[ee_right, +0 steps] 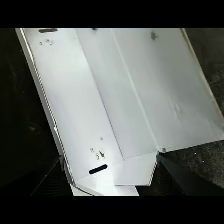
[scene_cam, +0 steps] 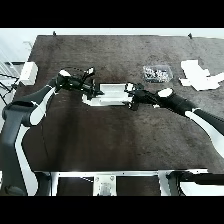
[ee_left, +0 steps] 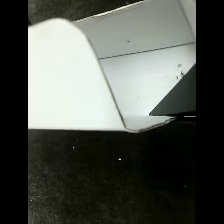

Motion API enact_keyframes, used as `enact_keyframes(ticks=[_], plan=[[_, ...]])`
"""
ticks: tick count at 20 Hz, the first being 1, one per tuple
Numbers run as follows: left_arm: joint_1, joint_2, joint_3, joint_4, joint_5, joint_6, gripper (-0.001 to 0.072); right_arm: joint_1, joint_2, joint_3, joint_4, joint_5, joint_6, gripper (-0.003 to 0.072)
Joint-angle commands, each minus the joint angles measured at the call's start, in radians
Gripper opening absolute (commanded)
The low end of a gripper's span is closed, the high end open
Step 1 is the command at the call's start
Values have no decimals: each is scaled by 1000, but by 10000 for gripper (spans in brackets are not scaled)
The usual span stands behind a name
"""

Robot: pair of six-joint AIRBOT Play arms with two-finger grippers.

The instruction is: Fold the box and place the chain.

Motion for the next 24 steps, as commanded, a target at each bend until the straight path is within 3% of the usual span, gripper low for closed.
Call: enact_keyframes(ticks=[1, 6, 24], plan=[[0, 0, 0, 0, 0, 0, 18, -42, -26, 39, -1, 95, -10, 685], [0, 0, 0, 0, 0, 0, 18, -88, -88, 119, -1, 230, 14, 685], [0, 0, 0, 0, -1, 0, 18, -138, -283, 341, -55, 462, 66, 685]])
